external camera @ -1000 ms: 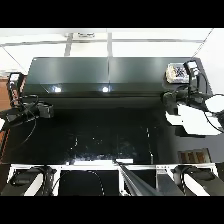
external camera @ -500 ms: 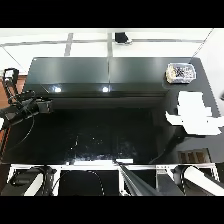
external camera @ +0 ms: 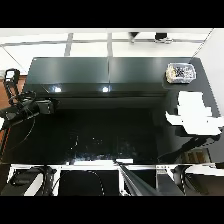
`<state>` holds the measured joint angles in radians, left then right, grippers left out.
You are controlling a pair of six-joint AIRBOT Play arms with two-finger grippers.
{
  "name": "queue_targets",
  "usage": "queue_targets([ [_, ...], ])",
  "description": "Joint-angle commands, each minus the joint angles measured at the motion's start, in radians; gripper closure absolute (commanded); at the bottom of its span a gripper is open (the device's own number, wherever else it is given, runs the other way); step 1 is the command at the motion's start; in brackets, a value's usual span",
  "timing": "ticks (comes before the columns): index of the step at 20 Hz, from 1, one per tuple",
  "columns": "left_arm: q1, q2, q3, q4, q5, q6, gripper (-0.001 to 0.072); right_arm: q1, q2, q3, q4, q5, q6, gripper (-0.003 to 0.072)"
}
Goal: Fold the box and place the chain.
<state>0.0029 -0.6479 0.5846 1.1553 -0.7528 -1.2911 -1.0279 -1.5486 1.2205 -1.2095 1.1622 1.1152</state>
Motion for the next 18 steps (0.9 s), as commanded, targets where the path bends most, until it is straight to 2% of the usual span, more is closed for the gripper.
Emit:
queue_targets([
  [1,0.000,0.000,0.000,-0.017,-0.008,0.000,0.0004,0.047,-0.064,0.037,0.057,0.070,-0.150,-0.0022],
  [2,0.000,0.000,0.000,-0.016,-0.008,0.000,0.0004,0.064,-0.064,0.042,0.057,0.064,-0.163,-0.0015],
  [5,0.000,-0.001,0.000,-0.016,-0.008,0.000,0.0004,0.092,-0.064,0.072,0.058,0.093,-0.210,0.0329],
  [6,0.000,-0.001,0.000,-0.016,-0.008,0.000,0.0004,0.097,-0.063,0.085,0.058,0.121,-0.217,0.0538],
  [7,0.000,-0.001,0.000,-0.016,-0.008,0.000,0.0004,0.097,-0.058,0.089,0.075,0.144,-0.227,0.0656],
  [10,0.000,-0.001,0.000,-0.016,-0.008,0.001,0.0004,0.097,-0.031,0.085,0.160,0.220,-0.245,0.0671],
  [12,0.000,-0.001,0.000,-0.016,-0.008,0.001,0.0004,0.111,0.020,0.054,0.203,0.226,-0.245,0.0671],
  [18,0.000,-0.001,-0.001,-0.016,-0.011,0.000,0.0004,0.232,0.253,-0.172,0.346,0.159,-0.217,0.0671],
])
